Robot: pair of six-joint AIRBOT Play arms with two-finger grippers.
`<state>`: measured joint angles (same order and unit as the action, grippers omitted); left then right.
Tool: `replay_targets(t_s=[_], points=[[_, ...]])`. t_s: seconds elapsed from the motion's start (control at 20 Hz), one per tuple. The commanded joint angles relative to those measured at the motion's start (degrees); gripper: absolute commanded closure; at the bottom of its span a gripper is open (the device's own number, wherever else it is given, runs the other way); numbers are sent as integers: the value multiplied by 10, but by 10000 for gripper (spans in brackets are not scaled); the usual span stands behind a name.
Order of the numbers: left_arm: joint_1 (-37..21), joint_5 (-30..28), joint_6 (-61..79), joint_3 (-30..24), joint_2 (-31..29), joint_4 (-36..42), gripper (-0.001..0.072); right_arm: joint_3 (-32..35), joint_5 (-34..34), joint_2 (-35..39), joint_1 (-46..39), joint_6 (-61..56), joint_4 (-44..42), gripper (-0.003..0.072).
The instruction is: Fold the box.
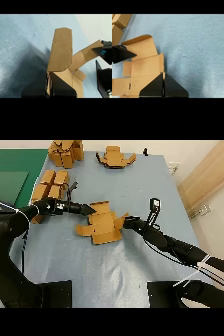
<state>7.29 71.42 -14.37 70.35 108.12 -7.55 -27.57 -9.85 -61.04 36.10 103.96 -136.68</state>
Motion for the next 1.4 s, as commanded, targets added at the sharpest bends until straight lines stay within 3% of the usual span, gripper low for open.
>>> replay_targets(t_s=[0.0,0.1,0.3,0.35,0.4,0.45,0.65,0.7,0.75,0.85,0.95,1.05,1.25,1.35], points=[[-4,9,0,1,0,-1,650,0,8,0,0,0,0,685],[-6,21,5,2,0,-2,686,0,13,0,0,0,0,685],[-10,63,75,10,0,-3,686,0,45,15,-2,34,39,682],[-12,85,106,17,0,-5,687,0,65,28,-8,65,61,612],[-12,106,126,28,0,-7,687,0,90,44,-20,91,77,423],[-13,117,147,39,0,-9,688,0,123,61,-39,104,89,381],[-7,135,201,86,-1,-81,695,-5,336,145,-131,107,244,367],[-1,132,219,92,-4,-115,696,-17,405,155,-135,111,320,296],[6,124,244,92,-13,-150,696,-34,471,157,-131,118,388,287],[25,103,279,91,-39,-201,697,-64,547,157,-111,150,438,287],[33,70,343,65,-76,-178,697,-87,553,157,-81,197,441,288],[30,17,413,8,-123,-106,697,-99,551,156,-46,239,444,288],[27,10,509,-107,-176,1,697,-98,551,143,24,247,441,290],[27,6,512,-132,-177,15,696,-98,544,109,66,247,441,291]])
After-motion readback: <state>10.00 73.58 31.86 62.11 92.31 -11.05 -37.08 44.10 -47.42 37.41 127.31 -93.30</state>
